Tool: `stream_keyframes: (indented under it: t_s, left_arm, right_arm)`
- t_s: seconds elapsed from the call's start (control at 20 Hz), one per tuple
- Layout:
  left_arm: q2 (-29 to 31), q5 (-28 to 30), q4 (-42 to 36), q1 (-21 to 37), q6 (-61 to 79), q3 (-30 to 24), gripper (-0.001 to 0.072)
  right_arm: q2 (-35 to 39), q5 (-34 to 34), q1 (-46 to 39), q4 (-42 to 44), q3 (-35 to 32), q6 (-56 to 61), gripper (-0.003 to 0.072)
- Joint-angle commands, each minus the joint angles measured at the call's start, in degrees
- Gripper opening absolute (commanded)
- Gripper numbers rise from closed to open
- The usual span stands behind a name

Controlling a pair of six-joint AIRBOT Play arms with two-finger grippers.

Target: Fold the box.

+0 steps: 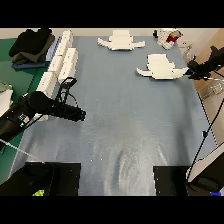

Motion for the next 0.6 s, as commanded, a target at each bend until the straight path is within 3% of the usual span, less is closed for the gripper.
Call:
stream_keyframes:
  t_s: [0.0,0.2,0.25,0.4,0.55]
  left_arm:
    - [0.04,0.0,0.02,0.0,0.0,-0.02,0.0014]
    - [0.04,0.0,0.02,-0.02,0.02,-0.02,0.0014]
    - [0.04,0.0,0.02,0.0,0.0,-0.02,0.0014]
    - [0.04,0.0,0.02,0.0,0.0,-0.02,0.0014]
    - [0.04,0.0,0.02,0.0,0.0,-0.02,0.0014]
  right_arm:
    - [-7.28,2.27,-1.11,10.91,5.01,-3.65,0.0305]
    - [-8.63,6.34,-0.83,12.68,4.74,-5.44,0.0299]
    - [-8.63,6.73,-0.81,12.85,4.79,-5.55,0.0266]
    - [-8.52,4.55,-0.83,14.51,4.79,-6.62,0.0004]
    - [-7.13,-1.38,-0.79,15.65,4.76,-8.13,0.0]
